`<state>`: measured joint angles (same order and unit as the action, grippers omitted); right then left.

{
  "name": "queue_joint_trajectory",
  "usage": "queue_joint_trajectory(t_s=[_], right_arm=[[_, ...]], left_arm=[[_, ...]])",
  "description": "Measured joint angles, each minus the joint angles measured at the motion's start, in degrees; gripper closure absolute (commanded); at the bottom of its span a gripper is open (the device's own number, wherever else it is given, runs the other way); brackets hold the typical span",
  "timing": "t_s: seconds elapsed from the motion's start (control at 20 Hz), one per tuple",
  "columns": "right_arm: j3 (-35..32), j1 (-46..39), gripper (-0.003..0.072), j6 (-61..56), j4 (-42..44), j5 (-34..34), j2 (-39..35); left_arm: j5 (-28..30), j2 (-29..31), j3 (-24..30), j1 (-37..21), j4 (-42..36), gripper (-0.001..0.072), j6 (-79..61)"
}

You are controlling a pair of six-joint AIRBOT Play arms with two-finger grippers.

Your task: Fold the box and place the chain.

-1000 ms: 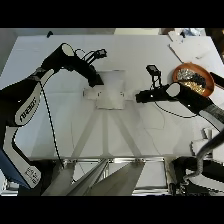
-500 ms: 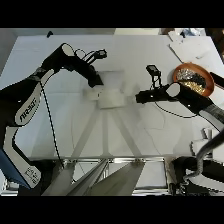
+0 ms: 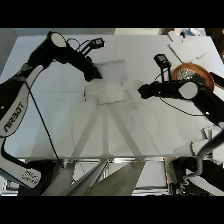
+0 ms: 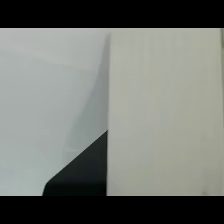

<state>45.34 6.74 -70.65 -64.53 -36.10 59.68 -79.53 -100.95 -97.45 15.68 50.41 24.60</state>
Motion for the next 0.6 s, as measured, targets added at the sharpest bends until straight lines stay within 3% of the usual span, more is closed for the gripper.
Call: queue_joint_trajectory(t_s=[0.35,0.6], right_arm=[[0.0,0.0,0.0314,-10.6,-19.5,-2.8,-18.1],[0.0,0.0,0.0318,-13.9,-26.6,-7.9,-23.4]], left_arm=[[-9.7,13.7,1.7,0.8,3.2,0.0705,6.3],[-8.9,18.2,13.3,1.7,3.7,0.0701,6.7]])
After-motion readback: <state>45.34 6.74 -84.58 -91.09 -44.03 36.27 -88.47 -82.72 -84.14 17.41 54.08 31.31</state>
